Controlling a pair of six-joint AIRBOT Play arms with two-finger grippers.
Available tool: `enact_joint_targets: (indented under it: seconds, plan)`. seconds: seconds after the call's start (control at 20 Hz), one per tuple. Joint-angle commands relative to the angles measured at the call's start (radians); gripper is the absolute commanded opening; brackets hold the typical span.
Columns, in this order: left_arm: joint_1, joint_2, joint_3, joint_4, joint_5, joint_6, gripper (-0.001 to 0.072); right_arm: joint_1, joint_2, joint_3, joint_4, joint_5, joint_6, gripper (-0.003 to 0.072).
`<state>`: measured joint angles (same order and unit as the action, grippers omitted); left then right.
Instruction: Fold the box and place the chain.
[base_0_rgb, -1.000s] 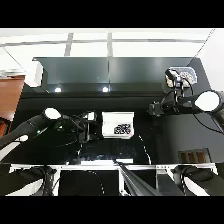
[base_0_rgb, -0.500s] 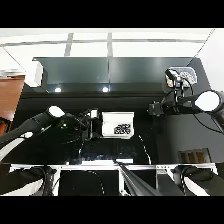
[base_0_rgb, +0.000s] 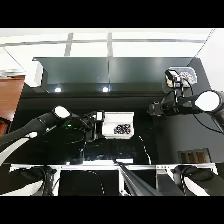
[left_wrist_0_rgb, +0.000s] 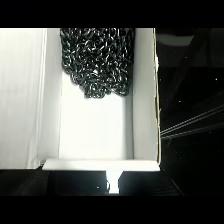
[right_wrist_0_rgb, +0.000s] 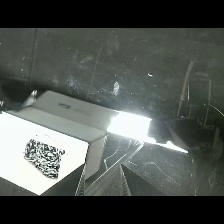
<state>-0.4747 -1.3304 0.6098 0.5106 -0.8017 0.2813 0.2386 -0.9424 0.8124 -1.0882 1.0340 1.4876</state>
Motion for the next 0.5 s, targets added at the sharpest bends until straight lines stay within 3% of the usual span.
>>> enact_joint_targets:
  seconds: [0.0,0.05,0.1,0.15,0.2,0.25,0.3,0.35,0.45]
  plan:
    - [-0.01,-0.002,0.003,0.0,0.005,-0.002,0.0704,0.001,0.0,0.0,-0.002,0.001,0.0,0.0268]
    - [-0.011,-0.002,0.003,0.0,0.005,-0.001,0.0648,0.001,0.0,0.0,-0.003,0.0,0.0,0.0267]
    - [-0.01,-0.002,0.003,0.0,0.009,-0.001,0.049,0.001,0.0,0.0,-0.002,0.0,0.0,0.0268]
    - [-0.01,-0.002,0.004,0.0,0.01,-0.002,0.0387,0.001,0.0,0.0,0.022,0.003,0.0,0.0269]
    - [-0.01,-0.001,0.006,0.0,0.01,-0.013,0.0387,0.002,0.0,0.0,0.067,0.0,-0.006,0.027]
    - [-0.01,-0.001,0.01,0.0,0.014,-0.04,0.0387,0.01,-0.002,0.0,0.099,-0.019,-0.03,0.0317]
    - [-0.01,-0.001,0.014,0.0,0.016,-0.057,0.0388,0.023,-0.005,0.0,0.1,-0.058,-0.036,0.0678]
    - [-0.009,-0.001,0.014,0.001,0.018,-0.057,0.0387,0.029,-0.014,0.003,0.103,-0.112,-0.053,0.072]
    - [-0.009,-0.001,0.014,0.001,0.019,-0.057,0.0388,0.027,-0.065,0.028,0.132,-0.207,-0.063,0.072]
